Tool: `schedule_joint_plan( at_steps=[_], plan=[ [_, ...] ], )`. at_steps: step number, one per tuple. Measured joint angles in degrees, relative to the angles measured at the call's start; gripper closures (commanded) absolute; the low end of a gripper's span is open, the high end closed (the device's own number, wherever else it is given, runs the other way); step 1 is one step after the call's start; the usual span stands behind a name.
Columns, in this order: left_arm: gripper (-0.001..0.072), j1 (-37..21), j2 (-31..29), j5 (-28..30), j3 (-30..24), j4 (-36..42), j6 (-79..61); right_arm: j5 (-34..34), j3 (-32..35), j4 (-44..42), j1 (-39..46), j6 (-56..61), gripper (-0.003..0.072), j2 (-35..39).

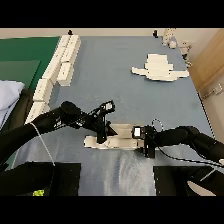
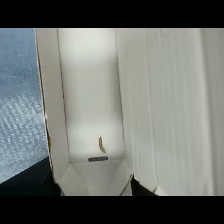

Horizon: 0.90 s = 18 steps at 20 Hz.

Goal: Fold the box.

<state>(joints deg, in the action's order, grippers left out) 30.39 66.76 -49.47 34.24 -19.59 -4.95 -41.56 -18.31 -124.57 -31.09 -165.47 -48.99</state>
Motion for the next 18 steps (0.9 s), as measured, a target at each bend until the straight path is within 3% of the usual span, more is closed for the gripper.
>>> schedule_joint_plan(
  at_steps=[7, 8, 9, 16, 17, 18],
  plan=[
    [0.0695, 0.02, 0.0, 0.07, 0.0, -0.11, 0.0, 0.63, 0.24, 0.44, 0.0, -0.02, 0.0182, -0.13],
    [0.0695, 0.02, 0.0, 0.07, 0.0, -0.11, 0.0, 0.66, 0.28, 0.33, 0.0, -0.02, 0.0258, -0.22],
    [0.0695, 0.02, 0.0, 0.09, -0.02, -0.13, 0.0, 0.68, 0.37, 0.24, 0.0, -0.02, 0.0281, -0.35],
    [0.0694, 0.02, 0.0, 0.04, -0.02, -0.13, 0.0, 0.66, 0.48, 0.02, 0.0, 0.0, 0.0278, -0.87],
    [0.0678, 0.02, 0.0, 0.04, -0.02, -0.13, 0.0, 0.63, 0.48, 0.02, 0.0, 0.02, 0.0277, -0.87],
    [0.0423, 0.02, 0.0, 0.04, 0.0, -0.13, 0.0, 0.63, 0.48, 0.04, 0.0, 0.02, 0.0278, -0.9]
  ],
)
